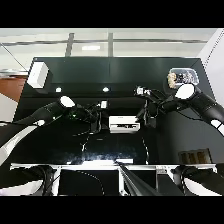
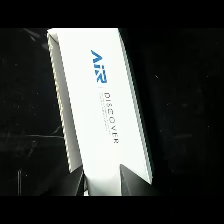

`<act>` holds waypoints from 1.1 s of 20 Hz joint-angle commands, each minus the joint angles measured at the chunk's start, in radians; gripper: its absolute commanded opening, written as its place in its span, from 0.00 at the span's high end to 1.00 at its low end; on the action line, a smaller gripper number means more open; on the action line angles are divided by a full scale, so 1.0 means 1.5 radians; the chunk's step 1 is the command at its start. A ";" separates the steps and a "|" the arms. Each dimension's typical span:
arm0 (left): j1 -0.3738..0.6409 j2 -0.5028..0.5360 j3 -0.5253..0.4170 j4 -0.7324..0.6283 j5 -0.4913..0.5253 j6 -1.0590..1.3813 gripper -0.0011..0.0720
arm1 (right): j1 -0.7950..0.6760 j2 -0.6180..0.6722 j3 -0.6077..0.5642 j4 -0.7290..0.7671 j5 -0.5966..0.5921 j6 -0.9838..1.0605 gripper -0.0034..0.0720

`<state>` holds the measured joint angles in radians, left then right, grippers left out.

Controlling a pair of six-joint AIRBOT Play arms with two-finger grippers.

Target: Fold the box and place the chain.

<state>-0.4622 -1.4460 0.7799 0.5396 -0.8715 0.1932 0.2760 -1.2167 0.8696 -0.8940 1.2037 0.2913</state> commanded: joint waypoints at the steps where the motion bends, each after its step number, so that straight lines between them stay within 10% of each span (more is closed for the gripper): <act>1: 0.000 -0.001 0.000 0.000 0.000 0.000 0.33 | 0.000 0.000 0.000 -0.001 0.000 0.011 0.59; 16: 0.000 -0.001 0.000 0.000 0.000 0.000 0.33 | 0.026 0.000 0.000 -0.034 -0.010 0.013 0.59; 18: 0.000 -0.001 0.000 0.000 0.000 0.000 0.33 | 0.026 0.000 0.000 -0.034 -0.013 0.024 0.39; 22: 0.000 -0.001 0.000 0.000 0.000 0.000 0.33 | 0.026 0.000 0.000 -0.034 -0.013 0.028 0.39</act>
<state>-0.4622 -1.4460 0.7799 0.5396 -0.8707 0.1928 0.3141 -1.2167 0.8696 -0.9443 1.1858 0.3264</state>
